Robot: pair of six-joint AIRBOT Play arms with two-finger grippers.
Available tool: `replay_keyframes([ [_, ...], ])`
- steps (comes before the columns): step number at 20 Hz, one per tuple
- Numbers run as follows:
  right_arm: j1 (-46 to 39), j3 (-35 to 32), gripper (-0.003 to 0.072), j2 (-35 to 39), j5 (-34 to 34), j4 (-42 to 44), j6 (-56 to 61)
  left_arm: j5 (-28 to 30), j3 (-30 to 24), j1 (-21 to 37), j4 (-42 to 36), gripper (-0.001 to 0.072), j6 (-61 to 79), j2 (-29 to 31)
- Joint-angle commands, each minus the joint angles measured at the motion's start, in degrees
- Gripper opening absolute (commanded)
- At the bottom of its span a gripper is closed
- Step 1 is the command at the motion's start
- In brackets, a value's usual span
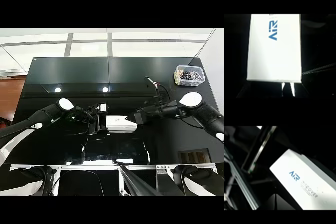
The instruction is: Fold the box and place the chain.
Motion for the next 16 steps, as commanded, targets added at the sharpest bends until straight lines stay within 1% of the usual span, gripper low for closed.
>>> replay_keyframes([
  [1, -0.3, -0.7, 0.0017, -3.9, -4.2, 7.1, 7.7, 0.0, 0.0, 0.0, 0.0, 0.0402, 0.0, 0.0],
  [4, 0.0, -0.7, 0.0017, -7.1, -4.1, 6.7, 8.9, 0.0, 0.0, 0.0, 0.0, 0.0402, 0.0, 0.0],
  [8, 0.8, -0.7, 0.0017, -10.0, -4.5, 2.7, 10.5, 0.0, 0.0, 0.0, 0.0, 0.0402, 0.0, 0.0],
  [10, 0.8, -0.7, 0.0017, -10.3, -4.5, 1.2, 11.0, 0.0, 0.0, 0.0, 0.0, 0.0402, 0.0, 0.0],
  [14, 1.6, -0.7, 0.0017, -10.7, -4.6, -5.5, 14.8, 0.0, 0.0, 0.0, 0.0, 0.0402, 0.0, 0.0],
  [16, 2.4, -0.7, 0.0017, -11.1, -5.8, -7.6, 15.8, 0.0, 0.0, 0.0, 0.0, 0.0402, 0.0, 0.0],
])
